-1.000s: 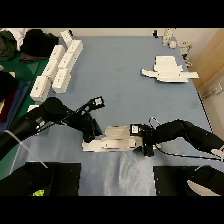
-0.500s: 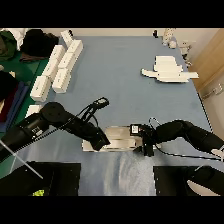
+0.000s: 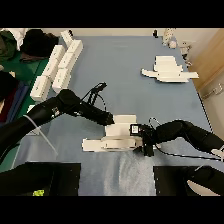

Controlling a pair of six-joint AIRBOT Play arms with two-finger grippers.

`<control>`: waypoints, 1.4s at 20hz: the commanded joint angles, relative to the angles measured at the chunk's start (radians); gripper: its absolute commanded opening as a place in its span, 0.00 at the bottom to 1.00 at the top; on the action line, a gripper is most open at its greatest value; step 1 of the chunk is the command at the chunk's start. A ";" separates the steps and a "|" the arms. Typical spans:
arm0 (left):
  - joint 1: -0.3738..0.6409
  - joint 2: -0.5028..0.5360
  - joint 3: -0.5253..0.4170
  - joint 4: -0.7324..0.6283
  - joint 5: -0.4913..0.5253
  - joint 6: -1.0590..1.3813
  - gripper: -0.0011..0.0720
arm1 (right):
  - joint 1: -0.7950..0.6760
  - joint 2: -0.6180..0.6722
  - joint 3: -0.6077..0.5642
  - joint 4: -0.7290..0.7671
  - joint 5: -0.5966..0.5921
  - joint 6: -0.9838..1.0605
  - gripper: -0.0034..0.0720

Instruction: Fold the box.

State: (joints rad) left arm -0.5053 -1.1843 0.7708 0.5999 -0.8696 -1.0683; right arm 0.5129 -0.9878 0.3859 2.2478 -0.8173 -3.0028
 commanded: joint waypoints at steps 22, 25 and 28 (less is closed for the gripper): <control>-0.252 0.285 -0.047 0.359 0.042 0.077 0.03 | 0.000 0.000 0.001 0.000 0.001 0.000 0.73; -0.277 0.385 -0.134 0.382 0.052 0.140 0.03 | 0.000 0.000 0.001 0.000 0.001 0.000 0.73; -0.200 0.490 -0.246 0.330 0.033 0.452 0.03 | 0.000 0.000 0.001 0.000 0.001 0.000 0.73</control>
